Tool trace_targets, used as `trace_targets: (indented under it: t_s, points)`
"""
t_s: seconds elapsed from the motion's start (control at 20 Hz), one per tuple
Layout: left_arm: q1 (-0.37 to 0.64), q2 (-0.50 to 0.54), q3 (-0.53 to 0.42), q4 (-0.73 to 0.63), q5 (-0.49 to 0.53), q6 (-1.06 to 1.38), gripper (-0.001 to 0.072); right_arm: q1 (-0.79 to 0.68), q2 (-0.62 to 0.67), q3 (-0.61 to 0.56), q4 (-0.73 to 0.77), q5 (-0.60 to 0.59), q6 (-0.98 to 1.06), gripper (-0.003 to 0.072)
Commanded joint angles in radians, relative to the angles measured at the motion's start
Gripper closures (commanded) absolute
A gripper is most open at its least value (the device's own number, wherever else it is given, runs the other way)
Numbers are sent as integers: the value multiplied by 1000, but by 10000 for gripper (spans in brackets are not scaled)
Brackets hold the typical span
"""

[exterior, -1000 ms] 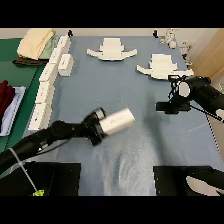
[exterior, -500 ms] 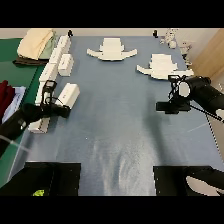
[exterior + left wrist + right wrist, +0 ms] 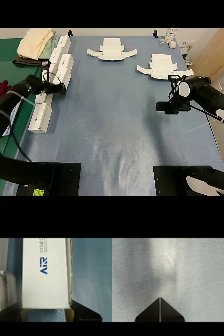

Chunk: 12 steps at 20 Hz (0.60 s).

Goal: Fold the box.

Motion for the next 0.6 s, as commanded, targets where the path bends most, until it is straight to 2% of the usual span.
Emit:
trace_targets:
  t_s: [0.0,0.25,0.55]
  points:
    - [3,-159,185,1,-2,-16,257,0,0,1,0,0,0,669]
    - [3,-259,280,2,18,-14,257,0,0,1,0,0,0,669]
    - [3,-272,285,1,36,-12,257,0,0,1,0,0,0,669]
